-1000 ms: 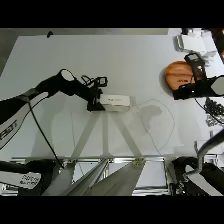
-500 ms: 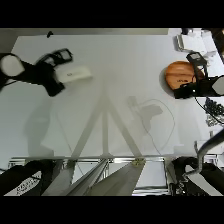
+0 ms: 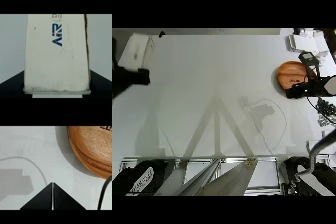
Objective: Fold the box and place the chain.
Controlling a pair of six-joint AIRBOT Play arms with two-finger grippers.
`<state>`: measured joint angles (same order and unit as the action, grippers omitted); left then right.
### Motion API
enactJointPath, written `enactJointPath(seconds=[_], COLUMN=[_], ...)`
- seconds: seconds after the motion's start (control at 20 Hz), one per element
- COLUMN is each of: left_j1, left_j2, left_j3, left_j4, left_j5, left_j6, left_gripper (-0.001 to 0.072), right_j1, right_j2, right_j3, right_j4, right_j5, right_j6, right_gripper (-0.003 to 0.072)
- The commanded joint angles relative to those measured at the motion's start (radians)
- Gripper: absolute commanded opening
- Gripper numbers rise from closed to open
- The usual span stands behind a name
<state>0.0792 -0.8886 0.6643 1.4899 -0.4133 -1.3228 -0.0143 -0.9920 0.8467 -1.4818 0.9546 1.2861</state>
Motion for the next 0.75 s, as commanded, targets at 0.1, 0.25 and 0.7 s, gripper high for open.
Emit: enactJointPath(seconds=[0.1,0.25,0.7], left_j1=[0.022,0.022,0.022], left_j2=[-0.122,-0.195,-0.119], left_j3=[-0.309,-0.310,-0.309], left_j4=[0.097,0.097,0.097], left_j5=[0.264,0.272,0.243], left_j6=[-0.074,-0.069,-0.064], left_gripper=[0.0008,0.0276,0.0709], right_j1=[0.000,0.000,0.000], right_j2=[0.001,0.001,0.001], right_j3=[0.001,0.001,0.001], right_j4=[0.000,0.000,0.000], right_j5=[-0.001,-0.001,-0.001], right_j6=[0.000,0.000,0.000], right_gripper=[0.0009,0.0009,0.0009])
